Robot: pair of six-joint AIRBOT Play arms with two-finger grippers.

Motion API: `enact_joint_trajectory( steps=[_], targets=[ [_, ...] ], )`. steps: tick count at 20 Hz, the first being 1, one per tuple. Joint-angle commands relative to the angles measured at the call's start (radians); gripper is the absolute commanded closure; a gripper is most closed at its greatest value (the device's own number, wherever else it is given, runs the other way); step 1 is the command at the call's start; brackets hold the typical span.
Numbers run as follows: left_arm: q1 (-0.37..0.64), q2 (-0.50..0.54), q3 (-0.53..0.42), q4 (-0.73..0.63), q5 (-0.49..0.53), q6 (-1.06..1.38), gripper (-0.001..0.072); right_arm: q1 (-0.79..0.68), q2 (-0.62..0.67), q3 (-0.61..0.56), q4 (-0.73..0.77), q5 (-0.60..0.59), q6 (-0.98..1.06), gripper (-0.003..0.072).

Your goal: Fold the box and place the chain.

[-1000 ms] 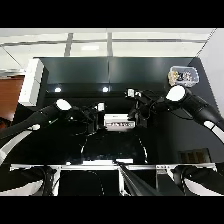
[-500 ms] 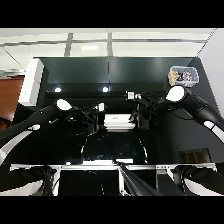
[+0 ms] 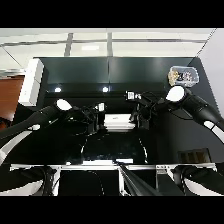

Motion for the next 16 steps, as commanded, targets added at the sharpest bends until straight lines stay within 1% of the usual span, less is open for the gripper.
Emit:
enact_joint_trajectory(
  steps=[1,5,7,9,10,12,13,14,16],
  targets=[
    [0.000,0.000,0.000,0.000,0.000,0.000,0.0436,0.001,0.000,-0.010,-0.002,0.003,0.002,0.0541],
    [0.000,0.000,0.000,0.000,0.000,-0.001,0.0436,0.001,0.000,-0.053,0.000,0.000,0.002,0.0541],
    [0.000,0.000,0.000,0.000,0.000,-0.001,0.0436,0.001,0.001,-0.055,0.004,-0.001,0.006,0.0541],
    [0.000,0.000,0.000,0.000,0.000,-0.001,0.0436,-0.003,0.018,-0.052,0.046,-0.004,0.041,0.0542],
    [0.000,0.000,0.000,0.000,0.000,0.000,0.0436,-0.009,0.034,-0.046,0.058,-0.002,0.106,0.0554],
    [0.000,0.000,0.000,0.000,0.000,-0.001,0.0437,-0.045,0.070,-0.042,0.085,0.019,0.335,0.0569],
    [0.000,0.000,0.000,0.000,0.000,-0.001,0.0436,-0.074,0.076,-0.043,0.095,0.051,0.468,0.0571],
    [0.000,0.000,0.000,0.000,0.000,-0.001,0.0436,-0.099,0.075,-0.048,0.102,0.098,0.572,0.0660],
    [0.000,0.000,0.000,0.000,0.000,-0.001,0.0436,-0.118,0.075,-0.093,0.161,0.119,0.626,0.0674]
  ],
)
